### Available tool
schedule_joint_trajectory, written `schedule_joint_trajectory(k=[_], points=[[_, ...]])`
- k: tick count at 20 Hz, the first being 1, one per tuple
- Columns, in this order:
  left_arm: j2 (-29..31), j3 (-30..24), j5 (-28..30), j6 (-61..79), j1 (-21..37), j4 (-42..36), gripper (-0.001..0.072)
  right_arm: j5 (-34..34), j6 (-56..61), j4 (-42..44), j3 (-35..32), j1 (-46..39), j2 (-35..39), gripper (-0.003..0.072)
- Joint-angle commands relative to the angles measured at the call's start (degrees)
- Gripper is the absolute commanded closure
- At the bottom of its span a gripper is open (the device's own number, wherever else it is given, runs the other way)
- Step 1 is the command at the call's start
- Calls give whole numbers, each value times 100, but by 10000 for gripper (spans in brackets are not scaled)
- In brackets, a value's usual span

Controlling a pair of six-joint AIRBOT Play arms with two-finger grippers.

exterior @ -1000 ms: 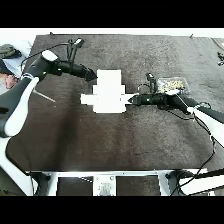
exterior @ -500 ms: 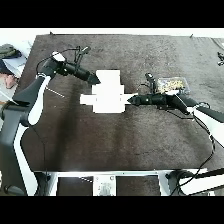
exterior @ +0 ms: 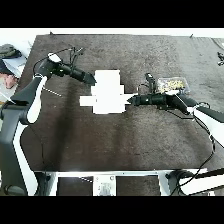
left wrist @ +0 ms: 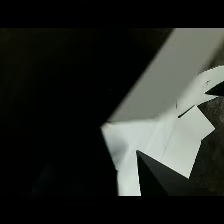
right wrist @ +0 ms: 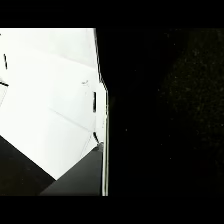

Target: Fold the box and place the chain.

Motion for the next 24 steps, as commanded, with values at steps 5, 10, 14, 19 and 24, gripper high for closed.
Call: schedule_joint_trajectory(k=[5, 10, 14, 19, 24], points=[[-177, 4, -326, 227, 33, -741, 163, 22, -22, 2, 0, 2, 9, 699], [-415, 4, -562, 343, -92, -726, 165, 22, -44, 0, 0, 2, 9, 699], [-444, 4, -595, 468, -120, -726, 246, 22, -46, 0, 0, 2, 9, 699], [-448, -20, -772, 579, -120, -769, 303, 22, -59, 2, 0, 2, 9, 699], [-455, -37, -883, 616, -120, -883, 365, 22, -59, 2, 0, 2, 9, 699]])
